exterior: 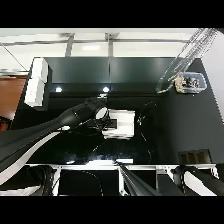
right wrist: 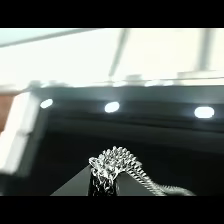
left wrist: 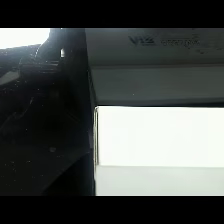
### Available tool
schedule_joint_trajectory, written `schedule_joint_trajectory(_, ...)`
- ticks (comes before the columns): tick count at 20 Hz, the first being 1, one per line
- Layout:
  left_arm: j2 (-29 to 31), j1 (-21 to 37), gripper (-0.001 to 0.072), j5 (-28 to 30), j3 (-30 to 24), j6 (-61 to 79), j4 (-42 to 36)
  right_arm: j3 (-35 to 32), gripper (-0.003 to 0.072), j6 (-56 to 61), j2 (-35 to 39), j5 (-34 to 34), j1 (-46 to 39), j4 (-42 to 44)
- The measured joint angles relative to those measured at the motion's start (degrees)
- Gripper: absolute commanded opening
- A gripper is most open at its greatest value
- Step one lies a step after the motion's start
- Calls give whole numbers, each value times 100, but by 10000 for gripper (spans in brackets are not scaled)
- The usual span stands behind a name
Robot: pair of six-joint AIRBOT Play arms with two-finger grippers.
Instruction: Fold the box and place the chain.
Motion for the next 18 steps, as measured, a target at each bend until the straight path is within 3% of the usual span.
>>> schedule_joint_trajectory(10,0,0,26,0,0,0,-2,-352,3,-37,358,313,1585,308)
schedule_joint_trajectory(18,0,-2,26,2,0,0,-2,-361,3,2,507,481,2074,319)
